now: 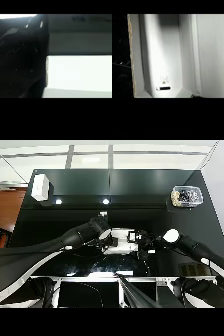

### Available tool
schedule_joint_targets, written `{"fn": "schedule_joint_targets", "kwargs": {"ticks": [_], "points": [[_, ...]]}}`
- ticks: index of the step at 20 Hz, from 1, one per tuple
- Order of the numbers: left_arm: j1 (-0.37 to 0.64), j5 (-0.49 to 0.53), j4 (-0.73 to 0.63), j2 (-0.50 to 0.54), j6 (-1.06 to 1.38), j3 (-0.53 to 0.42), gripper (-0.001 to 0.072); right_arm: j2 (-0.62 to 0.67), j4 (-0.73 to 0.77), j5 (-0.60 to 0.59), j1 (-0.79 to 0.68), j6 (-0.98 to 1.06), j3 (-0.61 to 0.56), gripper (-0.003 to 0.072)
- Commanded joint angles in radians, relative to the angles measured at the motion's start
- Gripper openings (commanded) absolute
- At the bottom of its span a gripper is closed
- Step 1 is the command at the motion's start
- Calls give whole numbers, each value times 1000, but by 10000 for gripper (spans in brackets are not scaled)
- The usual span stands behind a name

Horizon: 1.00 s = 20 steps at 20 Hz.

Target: Fold the box and place the chain.

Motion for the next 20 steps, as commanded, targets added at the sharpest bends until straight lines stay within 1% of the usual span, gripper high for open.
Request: {"fn": "schedule_joint_targets", "kwargs": {"ticks": [1, 12, 13, 14, 15, 17, 20], "points": [[0, 4, 0, -1, 3, 0, 27, 0, -1, 0, 1, -2, 0, 309], [0, 3, 0, -1, 0, 0, 27, 3, -5, 1, 1, -1, 0, 310], [0, 3, 0, 0, 0, 0, 27, 16, -21, 3, -1, 12, 2, 322], [0, 3, 0, 0, 0, 0, 27, 39, -23, 3, -5, 43, 5, 530], [0, 3, 0, 0, 0, 0, 27, 72, -25, 10, -11, 97, 10, 701], [0, 3, 0, 0, 0, 0, 27, 139, -69, 53, -29, 152, 14, 710], [0, 3, 0, 0, 0, 0, 27, 190, -221, 129, -51, 161, 14, 709]]}}
